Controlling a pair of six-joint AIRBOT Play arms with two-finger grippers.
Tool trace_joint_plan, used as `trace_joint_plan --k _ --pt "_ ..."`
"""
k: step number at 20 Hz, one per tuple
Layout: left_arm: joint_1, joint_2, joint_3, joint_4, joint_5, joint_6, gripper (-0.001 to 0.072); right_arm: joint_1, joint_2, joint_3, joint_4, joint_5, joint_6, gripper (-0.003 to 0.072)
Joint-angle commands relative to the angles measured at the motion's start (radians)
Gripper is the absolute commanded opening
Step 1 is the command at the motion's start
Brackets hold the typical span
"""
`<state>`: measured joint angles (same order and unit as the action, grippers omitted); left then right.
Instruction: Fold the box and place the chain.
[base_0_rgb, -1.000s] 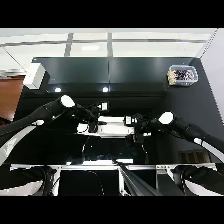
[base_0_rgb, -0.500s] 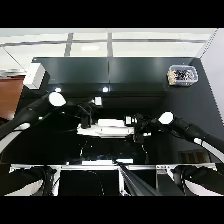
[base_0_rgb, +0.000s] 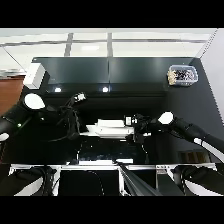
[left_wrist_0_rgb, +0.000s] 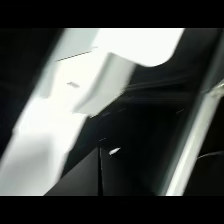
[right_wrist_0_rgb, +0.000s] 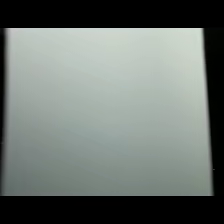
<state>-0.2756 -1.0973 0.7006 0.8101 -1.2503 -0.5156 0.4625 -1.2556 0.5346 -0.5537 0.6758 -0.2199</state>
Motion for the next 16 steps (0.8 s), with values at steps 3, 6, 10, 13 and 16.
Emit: trace_joint_plan --k 3,6,10,13,16 --pt "-0.059 -0.065 -0.068 -0.378 0.152 -0.064 0.0025 0.001 0.0 0.001 0.002 0.0 0.0 0.0135" --pt "-0.067 -0.068 -0.068 -0.505 0.353 -0.053 0.0025 0.001 0.0 0.001 0.002 0.0 0.0 0.0135" --pt "-0.073 -0.08 -0.068 -0.424 0.551 -0.054 0.0024 0.001 0.0 0.001 0.002 0.0 0.0 0.0135" --pt "-0.073 -0.12 -0.068 -0.393 0.593 -0.055 0.0024 0.001 0.0 0.001 0.002 0.0 0.0 0.0135" --pt "-0.074 -0.196 -0.068 -0.401 0.567 -0.12 0.0024 0.001 0.0 0.001 0.002 0.0 0.0 0.0135"
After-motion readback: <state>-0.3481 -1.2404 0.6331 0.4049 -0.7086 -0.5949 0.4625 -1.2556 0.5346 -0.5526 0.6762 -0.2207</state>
